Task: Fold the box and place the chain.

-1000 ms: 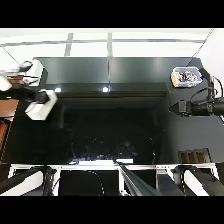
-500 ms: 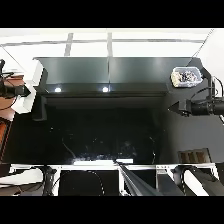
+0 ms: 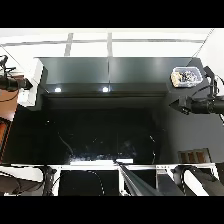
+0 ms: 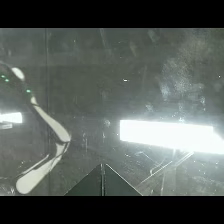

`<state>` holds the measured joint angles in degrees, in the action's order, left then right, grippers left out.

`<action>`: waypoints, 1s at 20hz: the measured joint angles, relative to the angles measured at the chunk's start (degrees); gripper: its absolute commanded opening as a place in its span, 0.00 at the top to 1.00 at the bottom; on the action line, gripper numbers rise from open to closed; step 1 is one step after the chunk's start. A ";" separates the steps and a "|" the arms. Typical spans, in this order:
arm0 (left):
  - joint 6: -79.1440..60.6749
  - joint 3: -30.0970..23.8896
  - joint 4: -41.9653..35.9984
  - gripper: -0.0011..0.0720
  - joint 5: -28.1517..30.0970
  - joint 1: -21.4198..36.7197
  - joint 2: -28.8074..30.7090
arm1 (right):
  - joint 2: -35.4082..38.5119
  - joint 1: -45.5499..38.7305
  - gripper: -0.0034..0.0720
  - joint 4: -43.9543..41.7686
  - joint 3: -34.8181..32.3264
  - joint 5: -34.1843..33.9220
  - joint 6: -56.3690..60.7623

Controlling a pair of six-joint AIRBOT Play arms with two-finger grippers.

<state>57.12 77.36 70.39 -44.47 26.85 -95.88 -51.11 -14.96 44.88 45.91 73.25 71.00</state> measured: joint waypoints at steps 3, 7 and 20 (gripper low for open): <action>-0.13 3.06 0.33 0.01 -1.51 -0.90 2.12 | 0.00 0.42 0.94 0.90 0.00 -0.59 0.46; 4.98 6.67 -2.08 0.95 -7.39 -3.39 8.59 | -0.07 5.86 0.94 6.69 0.00 -6.95 0.57; -1.60 -38.03 -15.37 0.95 8.13 -24.76 44.17 | -0.24 23.32 0.94 21.18 -10.40 -41.46 -3.56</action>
<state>55.53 39.33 55.02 -36.34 2.09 -51.70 -51.35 8.36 66.06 35.51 31.79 67.44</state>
